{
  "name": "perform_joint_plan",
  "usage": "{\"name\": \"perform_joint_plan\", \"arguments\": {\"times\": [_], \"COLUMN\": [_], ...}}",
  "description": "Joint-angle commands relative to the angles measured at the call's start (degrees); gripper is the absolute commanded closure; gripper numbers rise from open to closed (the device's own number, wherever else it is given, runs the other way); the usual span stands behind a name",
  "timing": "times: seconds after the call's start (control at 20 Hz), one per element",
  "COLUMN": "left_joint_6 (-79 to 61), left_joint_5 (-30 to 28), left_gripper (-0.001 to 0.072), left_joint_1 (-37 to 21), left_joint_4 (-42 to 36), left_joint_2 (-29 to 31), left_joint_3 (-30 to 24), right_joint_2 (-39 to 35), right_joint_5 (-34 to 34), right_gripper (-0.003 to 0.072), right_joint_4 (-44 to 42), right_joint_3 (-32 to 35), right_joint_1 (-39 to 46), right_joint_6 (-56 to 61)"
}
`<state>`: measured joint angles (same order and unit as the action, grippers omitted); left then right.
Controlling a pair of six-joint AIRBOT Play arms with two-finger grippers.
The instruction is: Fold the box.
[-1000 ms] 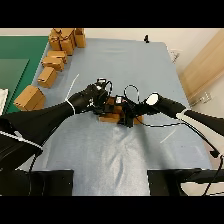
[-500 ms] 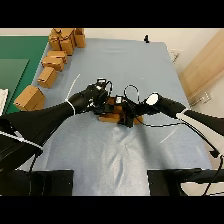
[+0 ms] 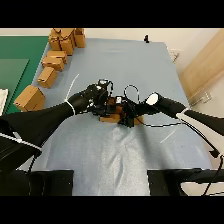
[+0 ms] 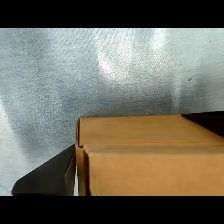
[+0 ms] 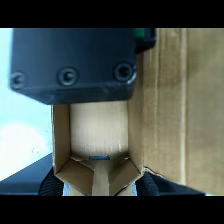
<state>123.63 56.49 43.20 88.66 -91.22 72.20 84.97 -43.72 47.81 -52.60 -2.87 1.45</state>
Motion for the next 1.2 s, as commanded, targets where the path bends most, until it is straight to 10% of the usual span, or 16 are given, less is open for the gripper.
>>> {"name": "perform_joint_plan", "arguments": {"times": [0.0,0.6,0.7,1.05,1.15], "left_joint_6": [0.3,-19.9,-29.7,-99.8,-109.2], "left_joint_5": [0.1,8.2,10.4,16.2,21.2], "left_gripper": [0.0368,0.0339,0.0183,0.0187,0.0187], "left_joint_1": [0.0,-0.2,-1.8,-28.9,-38.8], "left_joint_4": [1.7,4.3,0.5,-54.3,-58.8], "left_joint_2": [1.0,17.1,21.0,30.4,26.3], "left_joint_3": [0.0,0.0,-1.1,-15.5,-17.8], "right_joint_2": [0.0,0.0,0.0,0.0,0.0], "right_joint_5": [0.0,0.1,0.0,0.0,0.0], "right_gripper": [0.0278,0.0278,0.0278,0.0278,0.0278], "right_joint_4": [-0.1,-0.1,-0.1,-0.1,-0.1], "right_joint_3": [0.0,0.0,0.0,0.0,0.0], "right_joint_1": [0.0,0.0,0.0,0.0,0.0], "right_joint_6": [0.1,0.1,0.1,0.1,0.1]}}
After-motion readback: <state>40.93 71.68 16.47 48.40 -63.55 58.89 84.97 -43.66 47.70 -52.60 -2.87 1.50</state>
